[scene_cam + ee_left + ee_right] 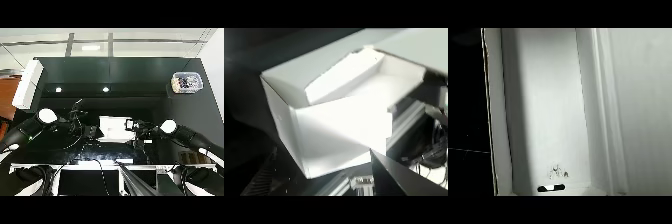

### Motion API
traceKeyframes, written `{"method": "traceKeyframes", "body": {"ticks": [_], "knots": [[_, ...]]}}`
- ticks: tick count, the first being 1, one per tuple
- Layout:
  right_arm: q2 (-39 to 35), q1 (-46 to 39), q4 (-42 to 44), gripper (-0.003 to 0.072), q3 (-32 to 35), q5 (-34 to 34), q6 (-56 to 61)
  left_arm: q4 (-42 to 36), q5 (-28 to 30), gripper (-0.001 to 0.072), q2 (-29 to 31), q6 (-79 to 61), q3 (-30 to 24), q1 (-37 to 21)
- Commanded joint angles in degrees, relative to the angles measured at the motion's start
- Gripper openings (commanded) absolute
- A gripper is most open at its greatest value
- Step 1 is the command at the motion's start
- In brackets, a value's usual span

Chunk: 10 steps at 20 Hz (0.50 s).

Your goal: Fold the box and place the chain.

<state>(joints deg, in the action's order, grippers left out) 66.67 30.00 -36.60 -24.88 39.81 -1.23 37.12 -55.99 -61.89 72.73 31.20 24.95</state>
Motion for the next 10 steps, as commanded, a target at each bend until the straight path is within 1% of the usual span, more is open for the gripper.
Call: {"method": "traceKeyframes", "body": {"ticks": [1, 2, 6, 8, 10], "knots": [[0.0, 0.0, 0.0, 0.0391, 0.0, 0.0, 0.0, 0.4, 2.4, 0.0701, 0.0, 4.8, 0.1, 2.0], [0.0, 0.0, 0.0, 0.0390, 0.0, 0.0, 0.0, 1.3, 3.1, 0.0692, 0.0, 7.0, 0.1, 2.4], [0.0, 0.0, 0.0, 0.0390, 0.0, 0.0, 0.0, 4.5, 7.5, 0.0691, 0.0, 12.3, 0.4, 6.2], [0.0, 0.0, 0.0, 0.0390, 0.0, 0.0, 0.0, 4.6, 10.4, 0.0692, 0.0, 13.2, 0.4, 8.0], [0.0, 0.0, 0.0, 0.0391, 0.0, 0.0, 0.0, 4.7, 12.0, 0.0692, 0.0, 14.5, 0.4, 9.1]]}}
